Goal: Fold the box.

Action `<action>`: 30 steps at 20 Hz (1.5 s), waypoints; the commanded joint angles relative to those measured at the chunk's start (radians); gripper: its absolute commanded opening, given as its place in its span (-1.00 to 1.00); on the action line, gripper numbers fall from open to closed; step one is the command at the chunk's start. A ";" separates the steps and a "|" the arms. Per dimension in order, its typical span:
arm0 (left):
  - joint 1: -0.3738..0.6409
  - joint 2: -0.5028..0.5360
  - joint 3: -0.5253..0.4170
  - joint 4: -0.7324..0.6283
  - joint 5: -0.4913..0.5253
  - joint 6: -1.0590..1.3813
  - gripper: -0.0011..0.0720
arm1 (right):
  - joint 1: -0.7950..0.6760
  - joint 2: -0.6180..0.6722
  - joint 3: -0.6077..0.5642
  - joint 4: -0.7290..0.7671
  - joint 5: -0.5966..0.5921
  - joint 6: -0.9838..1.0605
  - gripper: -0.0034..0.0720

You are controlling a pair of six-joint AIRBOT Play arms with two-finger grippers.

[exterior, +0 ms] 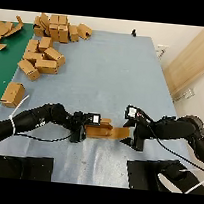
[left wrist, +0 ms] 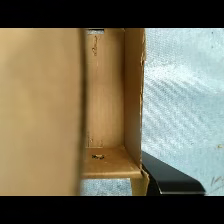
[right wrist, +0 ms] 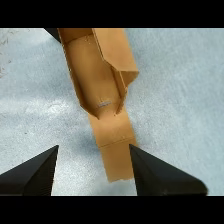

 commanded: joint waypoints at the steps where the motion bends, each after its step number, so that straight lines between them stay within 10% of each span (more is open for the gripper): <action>1: 0.001 0.012 -0.009 -0.008 0.035 -0.010 0.18 | 0.000 0.000 0.001 0.006 0.000 0.000 0.96; 6: 0.001 0.023 -0.009 -0.018 0.035 -0.009 0.18 | 0.000 0.000 0.001 0.042 0.006 0.033 0.96; 14: 0.000 0.023 -0.009 -0.019 0.035 -0.009 0.17 | 0.001 -0.048 -0.010 0.238 0.030 0.951 0.94; 15: 0.000 0.023 -0.009 -0.019 0.035 -0.009 0.18 | 0.001 -0.066 -0.014 0.238 0.031 0.996 0.78; 17: -0.001 0.023 -0.009 -0.019 0.033 -0.010 0.18 | 0.001 -0.124 -0.014 0.246 0.052 1.067 -0.90; 22: -0.002 0.023 -0.009 -0.020 0.030 -0.012 0.18 | 0.000 -0.365 0.055 0.544 0.146 0.765 -0.90; 30: -0.002 0.023 -0.009 -0.019 0.024 -0.008 0.17 | -0.013 -0.603 0.236 0.477 0.195 0.608 -0.90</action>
